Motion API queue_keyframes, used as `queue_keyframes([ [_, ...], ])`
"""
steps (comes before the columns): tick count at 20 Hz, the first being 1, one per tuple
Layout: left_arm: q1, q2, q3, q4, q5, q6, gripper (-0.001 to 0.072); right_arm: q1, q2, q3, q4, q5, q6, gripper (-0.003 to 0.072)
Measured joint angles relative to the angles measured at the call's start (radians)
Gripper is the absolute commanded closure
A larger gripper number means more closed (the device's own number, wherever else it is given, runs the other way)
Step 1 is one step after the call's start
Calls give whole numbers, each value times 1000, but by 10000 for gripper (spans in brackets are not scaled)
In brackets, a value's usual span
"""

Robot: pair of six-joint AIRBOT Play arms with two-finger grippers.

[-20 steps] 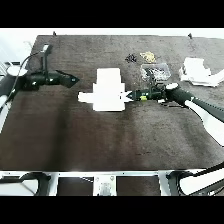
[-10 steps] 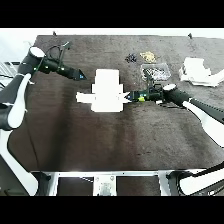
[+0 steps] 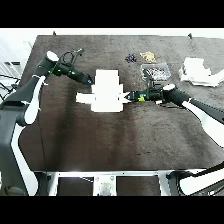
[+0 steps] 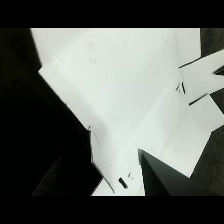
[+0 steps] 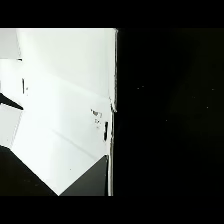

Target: Fold the box and place the chain.

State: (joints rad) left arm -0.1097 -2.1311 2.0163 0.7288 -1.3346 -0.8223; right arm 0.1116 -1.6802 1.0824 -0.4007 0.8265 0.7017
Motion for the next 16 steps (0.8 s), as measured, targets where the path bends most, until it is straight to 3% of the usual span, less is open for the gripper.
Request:
queue_keyframes([
  [13, -8, -82, 4, -101, -2, 92, 151, 0, 0, 0, 0, 11, -4, 676],
  [16, -8, -97, 4, -134, -15, 116, 192, 0, 0, 0, 0, 11, -4, 676],
])
